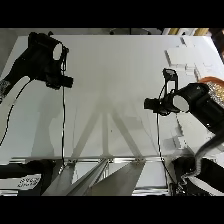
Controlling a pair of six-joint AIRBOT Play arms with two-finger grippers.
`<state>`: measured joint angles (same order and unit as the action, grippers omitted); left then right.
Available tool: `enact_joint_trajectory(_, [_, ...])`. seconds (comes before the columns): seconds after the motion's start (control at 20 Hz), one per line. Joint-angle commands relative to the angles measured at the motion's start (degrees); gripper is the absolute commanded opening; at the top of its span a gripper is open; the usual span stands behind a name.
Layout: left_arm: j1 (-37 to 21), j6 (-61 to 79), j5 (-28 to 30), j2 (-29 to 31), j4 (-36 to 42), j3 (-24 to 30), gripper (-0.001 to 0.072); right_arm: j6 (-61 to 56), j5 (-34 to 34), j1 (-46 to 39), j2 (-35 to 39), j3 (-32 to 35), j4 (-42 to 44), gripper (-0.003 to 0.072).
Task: Fold the box and place the chain.
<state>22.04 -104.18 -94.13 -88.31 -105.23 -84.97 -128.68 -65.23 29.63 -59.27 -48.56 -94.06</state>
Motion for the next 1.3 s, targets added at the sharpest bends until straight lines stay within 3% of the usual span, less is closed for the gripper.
enact_joint_trajectory(0.0, [0.0, 0.0, 0.0, 0.0, 0.0, 0.0, 0.001, 0.0, 0.0, 0.1, 0.0, 0.0, 0.0, 0.0021])
enact_joint_trajectory(0.45, [0.0, 0.0, 0.0, 0.0, 0.0, 0.0, 0.001, 0.2, 1.2, 0.1, 0.0, 0.0, -0.4, 0.0021])
enact_joint_trajectory(0.6, [0.0, 0.0, 0.0, 0.0, 0.0, 0.0, 0.001, 6.7, 10.3, 0.0, 0.0, 0.0, -9.1, 0.002])
enact_joint_trajectory(0.7, [0.0, 0.0, 0.0, 0.0, 0.0, 0.0, 0.001, 10.6, 8.2, -1.5, 0.1, 0.0, -14.3, 0.0022])
enact_joint_trajectory(0.9, [0.0, 0.0, 0.0, 0.0, 0.0, 0.0, 0.001, 30.7, -12.9, -16.9, 0.0, 0.0, -21.8, 0.0021])
enact_joint_trajectory(1.1, [0.0, 0.0, 0.0, 0.0, 0.0, 0.0, 0.001, 36.2, -14.1, -38.3, 0.0, 0.0, -22.1, 0.0031])
enact_joint_trajectory(1.25, [0.0, 0.0, 0.0, 0.0, 0.0, 0.0, 0.001, 40.6, -12.9, -51.0, 0.0, 0.0, -21.1, 0.0292])
